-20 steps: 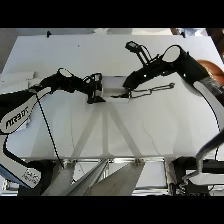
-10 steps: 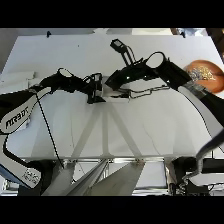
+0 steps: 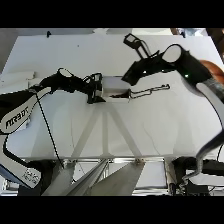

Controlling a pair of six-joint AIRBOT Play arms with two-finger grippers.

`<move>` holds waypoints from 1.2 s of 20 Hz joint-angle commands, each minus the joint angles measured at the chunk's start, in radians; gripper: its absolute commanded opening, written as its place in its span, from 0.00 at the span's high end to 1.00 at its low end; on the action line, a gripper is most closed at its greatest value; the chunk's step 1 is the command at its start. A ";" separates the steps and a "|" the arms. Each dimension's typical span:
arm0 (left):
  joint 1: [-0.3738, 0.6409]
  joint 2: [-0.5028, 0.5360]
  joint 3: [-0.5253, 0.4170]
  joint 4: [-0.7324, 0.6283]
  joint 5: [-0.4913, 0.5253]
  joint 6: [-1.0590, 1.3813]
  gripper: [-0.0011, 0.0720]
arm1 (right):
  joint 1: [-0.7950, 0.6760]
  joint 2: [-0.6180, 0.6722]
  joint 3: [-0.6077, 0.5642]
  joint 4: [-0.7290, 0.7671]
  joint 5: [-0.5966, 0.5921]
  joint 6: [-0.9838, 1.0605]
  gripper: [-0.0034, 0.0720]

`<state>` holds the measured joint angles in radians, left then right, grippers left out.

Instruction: Fold the box and place the chain.

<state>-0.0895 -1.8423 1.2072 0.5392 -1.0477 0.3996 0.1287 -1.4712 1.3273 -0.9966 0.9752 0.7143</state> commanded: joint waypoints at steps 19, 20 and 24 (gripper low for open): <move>0.000 0.000 0.001 0.000 0.000 0.000 0.76 | -0.139 -0.248 0.000 -0.382 0.102 -0.410 0.04; 0.000 0.000 0.001 0.000 0.000 0.000 0.76 | -0.136 -0.257 0.000 -0.380 0.105 -0.410 0.04; 0.000 0.000 0.001 0.000 0.000 0.000 0.76 | -0.123 -0.302 0.000 -0.380 0.095 -0.409 0.04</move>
